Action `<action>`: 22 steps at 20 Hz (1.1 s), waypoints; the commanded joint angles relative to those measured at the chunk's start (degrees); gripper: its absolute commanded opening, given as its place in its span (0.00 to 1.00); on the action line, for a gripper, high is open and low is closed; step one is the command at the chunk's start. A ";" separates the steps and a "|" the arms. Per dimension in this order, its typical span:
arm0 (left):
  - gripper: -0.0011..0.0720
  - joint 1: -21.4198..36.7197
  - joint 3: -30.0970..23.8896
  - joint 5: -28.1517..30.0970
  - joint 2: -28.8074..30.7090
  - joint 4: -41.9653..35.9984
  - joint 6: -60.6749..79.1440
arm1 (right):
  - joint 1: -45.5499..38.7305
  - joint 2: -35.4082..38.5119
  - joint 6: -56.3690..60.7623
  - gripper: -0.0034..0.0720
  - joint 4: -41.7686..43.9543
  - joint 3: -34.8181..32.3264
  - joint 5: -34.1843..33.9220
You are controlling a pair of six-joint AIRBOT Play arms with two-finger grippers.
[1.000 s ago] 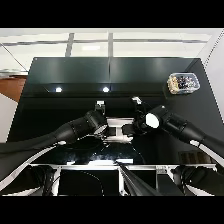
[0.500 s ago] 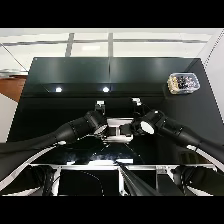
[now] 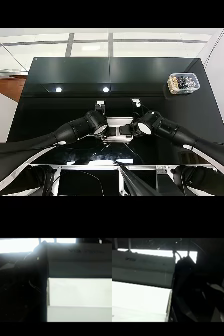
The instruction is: Fold the box and place the chain.
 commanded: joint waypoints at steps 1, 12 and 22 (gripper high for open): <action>0.06 -0.04 0.02 0.00 0.00 0.02 0.00 | 0.07 -0.87 0.31 0.38 0.52 0.02 0.37; 0.06 -0.04 0.02 0.00 0.00 0.02 0.00 | 0.04 -2.84 0.44 0.37 1.53 0.02 0.13; 0.06 -0.04 0.02 0.00 0.00 0.02 0.00 | 0.04 -2.84 1.20 0.20 1.75 1.27 0.04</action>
